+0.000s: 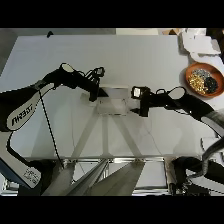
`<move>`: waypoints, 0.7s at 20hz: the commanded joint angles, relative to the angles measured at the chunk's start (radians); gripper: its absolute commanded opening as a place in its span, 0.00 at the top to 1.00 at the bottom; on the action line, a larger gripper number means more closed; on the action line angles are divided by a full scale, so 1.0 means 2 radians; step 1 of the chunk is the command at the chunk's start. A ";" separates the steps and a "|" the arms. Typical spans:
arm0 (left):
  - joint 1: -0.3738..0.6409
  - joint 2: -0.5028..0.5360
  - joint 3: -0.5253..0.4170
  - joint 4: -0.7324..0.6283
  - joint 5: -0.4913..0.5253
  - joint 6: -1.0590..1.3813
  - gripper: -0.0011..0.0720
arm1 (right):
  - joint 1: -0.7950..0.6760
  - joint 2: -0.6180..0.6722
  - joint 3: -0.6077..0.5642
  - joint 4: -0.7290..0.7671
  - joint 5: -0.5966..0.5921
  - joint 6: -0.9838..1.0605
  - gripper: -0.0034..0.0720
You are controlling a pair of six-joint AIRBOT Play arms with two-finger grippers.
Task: Fold the box and place the chain.
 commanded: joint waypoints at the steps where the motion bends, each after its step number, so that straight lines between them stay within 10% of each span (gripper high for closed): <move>1: 0.000 0.000 0.000 0.000 0.000 0.000 0.97 | 0.000 -0.014 -0.014 0.020 0.007 -0.056 0.04; 14: 0.000 0.000 0.000 0.000 0.000 0.000 0.97 | 0.011 -0.045 -0.026 0.121 0.013 -0.079 0.04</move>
